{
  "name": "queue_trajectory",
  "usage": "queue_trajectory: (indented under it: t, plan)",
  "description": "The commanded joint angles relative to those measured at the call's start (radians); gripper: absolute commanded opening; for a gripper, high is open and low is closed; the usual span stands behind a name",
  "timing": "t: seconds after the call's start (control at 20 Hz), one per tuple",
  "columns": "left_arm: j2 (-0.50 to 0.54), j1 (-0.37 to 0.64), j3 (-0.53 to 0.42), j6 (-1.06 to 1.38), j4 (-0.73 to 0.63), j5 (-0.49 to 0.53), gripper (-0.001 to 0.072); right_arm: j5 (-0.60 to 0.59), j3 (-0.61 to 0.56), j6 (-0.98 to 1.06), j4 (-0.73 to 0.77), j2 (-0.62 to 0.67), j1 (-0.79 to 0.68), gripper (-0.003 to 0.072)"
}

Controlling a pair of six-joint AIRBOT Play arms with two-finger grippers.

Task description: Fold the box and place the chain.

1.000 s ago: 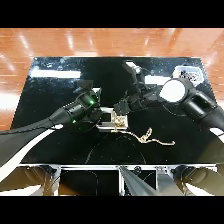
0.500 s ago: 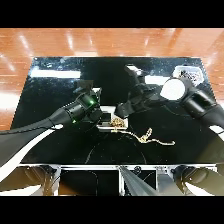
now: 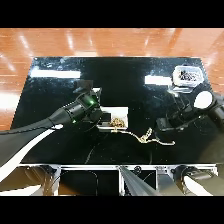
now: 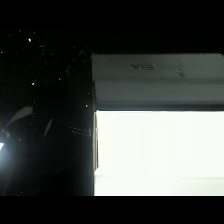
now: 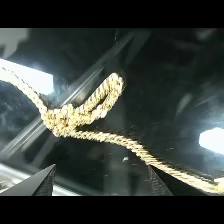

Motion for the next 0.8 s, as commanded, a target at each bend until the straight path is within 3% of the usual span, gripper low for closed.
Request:
queue_trajectory:
  t: [0.0, 0.25, 0.45, 0.75]
  plan:
    - [0.000, 0.000, 0.000, 0.000, 0.002, -0.006, 0.0019, -0.030, -0.097, -0.083, 0.128, -0.037, -0.043, 0.0696]
    - [0.000, 0.000, 0.000, 0.000, 0.004, -0.008, 0.0020, -0.076, -0.097, -0.198, 0.125, -0.070, 0.124, 0.0696]
    - [0.000, 0.000, 0.000, 0.001, 0.004, 0.002, 0.0020, -0.151, -0.097, -0.350, -0.045, -0.070, 0.307, 0.0696]
    - [0.000, 0.000, 0.000, 0.002, 0.004, 0.002, 0.0019, -0.291, -0.097, -0.478, -0.156, -0.070, 0.416, 0.0696]
